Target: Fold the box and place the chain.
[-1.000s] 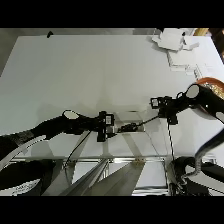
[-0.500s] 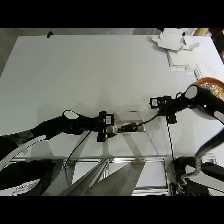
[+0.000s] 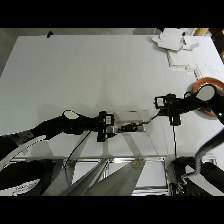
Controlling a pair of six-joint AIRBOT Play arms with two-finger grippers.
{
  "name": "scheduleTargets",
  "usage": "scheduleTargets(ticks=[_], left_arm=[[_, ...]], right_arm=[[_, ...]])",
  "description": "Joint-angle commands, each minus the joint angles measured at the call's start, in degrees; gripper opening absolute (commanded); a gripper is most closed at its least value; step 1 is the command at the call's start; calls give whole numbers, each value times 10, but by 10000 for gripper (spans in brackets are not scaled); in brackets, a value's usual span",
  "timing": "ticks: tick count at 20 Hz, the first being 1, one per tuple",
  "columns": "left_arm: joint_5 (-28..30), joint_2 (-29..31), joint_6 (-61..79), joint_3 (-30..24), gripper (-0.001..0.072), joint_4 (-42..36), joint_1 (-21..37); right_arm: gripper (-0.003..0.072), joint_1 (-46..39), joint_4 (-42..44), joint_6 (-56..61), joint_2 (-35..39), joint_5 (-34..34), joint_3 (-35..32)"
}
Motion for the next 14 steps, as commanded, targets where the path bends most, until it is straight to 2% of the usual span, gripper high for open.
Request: scheduleTargets(ticks=[1,3,6,11,14], left_arm=[[0,0,0,0,140,0,0],[0,0,0,0,140,0,0],[0,0,0,0,140,0,0],[0,0,0,0,140,0,0],[0,0,0,0,140,0,0]], right_arm=[[20,22,116,4,63,49,0],[21,62,178,29,70,81,-1],[21,144,240,54,70,45,-6],[21,255,241,63,67,-75,-6],[21,275,231,63,51,-102,-6]])
